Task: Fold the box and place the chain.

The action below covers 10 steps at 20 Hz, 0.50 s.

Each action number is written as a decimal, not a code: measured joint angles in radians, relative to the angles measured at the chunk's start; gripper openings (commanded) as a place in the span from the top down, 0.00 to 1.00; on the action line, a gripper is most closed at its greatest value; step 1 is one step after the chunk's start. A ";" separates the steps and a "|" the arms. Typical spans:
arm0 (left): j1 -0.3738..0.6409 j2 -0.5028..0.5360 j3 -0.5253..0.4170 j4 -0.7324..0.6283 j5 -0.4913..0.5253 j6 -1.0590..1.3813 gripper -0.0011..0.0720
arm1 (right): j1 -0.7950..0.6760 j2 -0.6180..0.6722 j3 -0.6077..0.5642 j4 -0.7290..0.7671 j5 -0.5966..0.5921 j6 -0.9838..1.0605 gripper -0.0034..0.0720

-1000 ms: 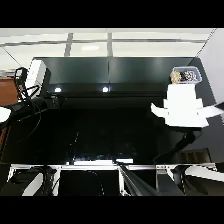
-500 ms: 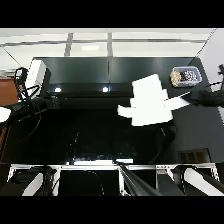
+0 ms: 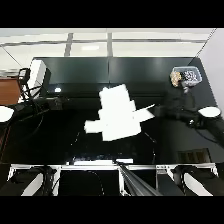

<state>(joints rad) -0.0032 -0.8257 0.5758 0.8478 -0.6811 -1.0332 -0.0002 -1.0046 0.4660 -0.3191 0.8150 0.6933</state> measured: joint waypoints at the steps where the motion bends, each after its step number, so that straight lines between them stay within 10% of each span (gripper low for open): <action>1: -0.019 -0.011 0.000 -0.001 0.000 0.007 0.02 | 0.048 0.005 -0.021 0.027 -0.040 -0.035 0.94; 10: -0.116 -0.352 0.095 -0.245 -0.205 -0.027 0.04 | 0.190 0.016 -0.075 0.099 -0.179 -0.129 0.94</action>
<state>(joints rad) -0.1188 -1.1774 0.6708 0.6033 -0.8864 -1.0599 0.1898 -0.9882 0.3908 -0.2199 0.6365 0.5640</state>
